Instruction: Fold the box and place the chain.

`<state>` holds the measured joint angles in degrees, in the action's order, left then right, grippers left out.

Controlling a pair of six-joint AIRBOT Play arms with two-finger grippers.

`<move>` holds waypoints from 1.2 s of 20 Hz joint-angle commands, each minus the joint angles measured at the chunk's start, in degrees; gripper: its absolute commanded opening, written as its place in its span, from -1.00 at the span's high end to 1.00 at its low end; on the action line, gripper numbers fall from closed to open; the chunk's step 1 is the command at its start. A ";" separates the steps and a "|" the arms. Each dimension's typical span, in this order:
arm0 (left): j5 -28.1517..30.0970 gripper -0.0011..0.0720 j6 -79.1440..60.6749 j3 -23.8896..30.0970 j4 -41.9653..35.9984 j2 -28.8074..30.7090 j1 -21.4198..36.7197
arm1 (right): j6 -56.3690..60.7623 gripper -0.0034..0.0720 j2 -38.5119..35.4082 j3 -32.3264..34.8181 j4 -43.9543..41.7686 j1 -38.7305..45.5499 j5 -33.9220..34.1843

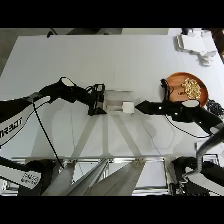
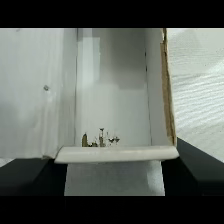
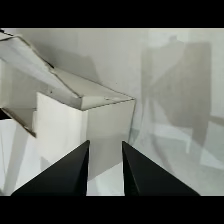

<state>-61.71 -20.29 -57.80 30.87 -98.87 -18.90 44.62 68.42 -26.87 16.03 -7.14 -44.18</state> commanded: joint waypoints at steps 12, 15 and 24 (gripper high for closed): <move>0.00 0.38 0.00 -0.02 0.02 -0.04 -0.02 | 2.10 -0.40 -2.49 -0.04 4.15 -7.91 5.46; 0.00 0.38 0.00 -0.02 0.00 -0.04 -0.02 | 2.10 -0.35 -2.49 -0.04 -0.07 -7.91 4.79; 0.00 0.38 0.00 -0.02 0.00 -0.04 -0.02 | 6.12 -0.32 -1.62 -2.45 6.56 -13.05 11.15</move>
<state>-61.71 -20.27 -57.80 30.87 -98.87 -18.90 47.92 66.32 -28.01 18.09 -17.69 -36.16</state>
